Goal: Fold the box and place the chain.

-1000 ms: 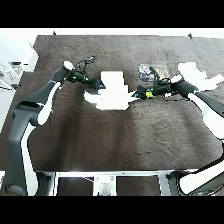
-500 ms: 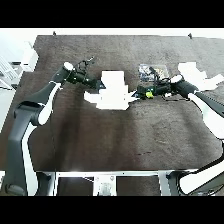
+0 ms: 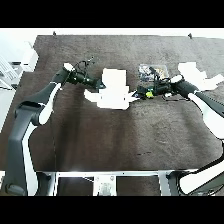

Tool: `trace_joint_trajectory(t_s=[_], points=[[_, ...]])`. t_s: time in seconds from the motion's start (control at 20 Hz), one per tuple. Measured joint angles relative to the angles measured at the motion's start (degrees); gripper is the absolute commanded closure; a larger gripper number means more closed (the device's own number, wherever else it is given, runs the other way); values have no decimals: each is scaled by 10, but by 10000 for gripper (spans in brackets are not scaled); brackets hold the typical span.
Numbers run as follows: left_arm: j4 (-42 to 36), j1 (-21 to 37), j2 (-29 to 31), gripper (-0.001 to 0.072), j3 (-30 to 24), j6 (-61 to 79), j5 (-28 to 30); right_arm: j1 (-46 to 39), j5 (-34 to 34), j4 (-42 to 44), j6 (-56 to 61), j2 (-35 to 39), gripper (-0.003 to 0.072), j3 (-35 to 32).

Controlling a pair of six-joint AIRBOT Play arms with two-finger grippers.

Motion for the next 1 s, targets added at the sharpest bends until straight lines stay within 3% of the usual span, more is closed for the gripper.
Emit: trace_joint_trajectory(t_s=[0.05, 0.15, 0.2, 0.6, 0.7, 1.0], points=[[-5, 0, 0, 658, 0, 3, 1, 0, 0, 0, 0, 0, 671, 0], [-18, 0, 0, 660, 0, 13, 2, 0, 0, 0, -1, 0, 488, 0], [-25, -1, -1, 667, 0, 20, 5, 0, 3, -2, -4, 0, 461, 0], [-50, 0, 0, 692, 0, 139, -33, -46, 26, -2, -28, 25, 459, 0], [-57, 0, 0, 694, 0, 184, -49, -69, 35, -3, -29, 43, 375, 0], [-79, 1, 0, 695, -2, 309, -78, -114, 65, -3, -34, 88, 368, 0]])
